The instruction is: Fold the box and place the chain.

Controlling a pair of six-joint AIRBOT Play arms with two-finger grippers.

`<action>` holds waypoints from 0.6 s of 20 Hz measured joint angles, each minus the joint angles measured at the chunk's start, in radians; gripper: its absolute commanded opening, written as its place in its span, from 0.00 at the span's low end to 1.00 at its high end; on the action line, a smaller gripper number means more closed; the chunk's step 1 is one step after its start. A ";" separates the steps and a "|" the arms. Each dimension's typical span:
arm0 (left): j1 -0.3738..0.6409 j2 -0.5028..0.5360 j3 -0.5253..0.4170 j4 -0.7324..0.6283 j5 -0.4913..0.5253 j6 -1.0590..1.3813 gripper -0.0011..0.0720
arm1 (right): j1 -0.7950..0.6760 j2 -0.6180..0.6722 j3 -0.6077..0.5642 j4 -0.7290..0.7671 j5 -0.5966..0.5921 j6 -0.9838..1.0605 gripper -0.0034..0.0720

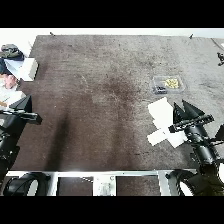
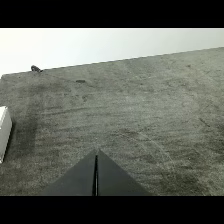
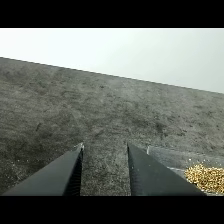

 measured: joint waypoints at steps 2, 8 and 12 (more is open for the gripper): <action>0.000 0.000 0.000 0.000 0.000 0.000 0.03 | 0.000 0.000 0.000 0.000 0.000 0.000 0.49; 0.000 0.000 0.000 0.000 0.000 0.000 0.03 | 0.000 -0.011 0.016 -0.008 0.008 0.001 0.50; 0.000 0.000 0.000 0.000 0.000 0.000 0.03 | 0.000 -0.129 0.096 -0.011 -0.067 0.004 0.50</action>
